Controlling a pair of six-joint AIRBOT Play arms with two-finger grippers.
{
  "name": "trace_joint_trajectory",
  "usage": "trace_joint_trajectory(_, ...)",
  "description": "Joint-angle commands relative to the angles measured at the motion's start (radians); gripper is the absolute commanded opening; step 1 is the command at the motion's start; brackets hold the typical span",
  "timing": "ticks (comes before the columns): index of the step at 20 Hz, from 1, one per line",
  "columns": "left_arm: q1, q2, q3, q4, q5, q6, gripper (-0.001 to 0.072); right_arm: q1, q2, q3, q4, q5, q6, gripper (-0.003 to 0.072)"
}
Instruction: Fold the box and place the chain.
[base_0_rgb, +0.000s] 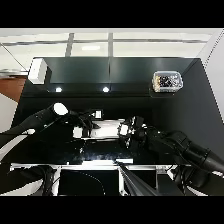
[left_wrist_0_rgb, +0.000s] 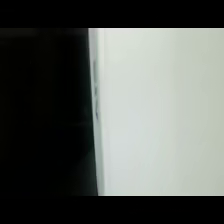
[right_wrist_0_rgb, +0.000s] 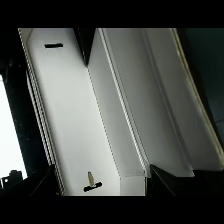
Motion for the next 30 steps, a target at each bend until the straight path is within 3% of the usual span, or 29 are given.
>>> trace_joint_trajectory(1, -0.001, 0.002, 0.000, -0.002, -0.006, 0.064, 0.0026, -0.019, 0.001, 0.011, 0.000, -0.008, 0.033, 0.0701)
trace_joint_trajectory(18, -0.001, 0.001, 0.000, -0.005, -0.002, 0.063, 0.0026, -0.058, -0.030, 0.011, 0.052, -0.016, 0.036, 0.0699)
trace_joint_trajectory(23, -0.001, 0.001, 0.000, -0.005, -0.001, 0.063, 0.0026, -0.034, -0.065, 0.018, 0.053, -0.003, -0.069, 0.0699)
trace_joint_trajectory(30, -0.001, 0.001, 0.000, -0.005, 0.000, 0.063, 0.0026, -0.042, -0.104, 0.076, 0.109, -0.137, -0.109, 0.0699)
